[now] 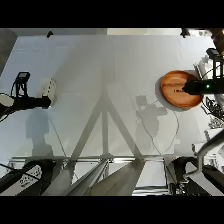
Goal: Fold the box and place the chain.
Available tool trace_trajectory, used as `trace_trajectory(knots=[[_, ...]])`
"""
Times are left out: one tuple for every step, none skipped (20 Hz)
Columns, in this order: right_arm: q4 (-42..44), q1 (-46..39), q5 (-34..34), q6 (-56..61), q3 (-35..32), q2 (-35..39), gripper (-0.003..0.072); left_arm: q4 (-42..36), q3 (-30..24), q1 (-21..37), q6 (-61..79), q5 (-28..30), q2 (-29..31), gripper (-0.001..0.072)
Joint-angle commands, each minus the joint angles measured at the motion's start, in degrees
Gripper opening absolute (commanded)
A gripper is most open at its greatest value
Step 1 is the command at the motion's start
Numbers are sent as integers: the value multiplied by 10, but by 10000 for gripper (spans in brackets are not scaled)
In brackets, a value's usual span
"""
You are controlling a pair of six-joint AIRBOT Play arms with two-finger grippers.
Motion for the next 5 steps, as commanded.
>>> trace_trajectory(knots=[[0,0,0,0,0,0,10,3,0,0,0,-2,64,704],[0,0,0,0,0,0,10,3,0,0,0,-2,84,704],[0,0,0,0,0,0,10,3,0,0,0,-2,104,704],[0,0,0,0,0,0,10,3,0,0,0,-1,120,704],[0,0,0,0,0,0,10,3,0,0,0,-1,133,704]])
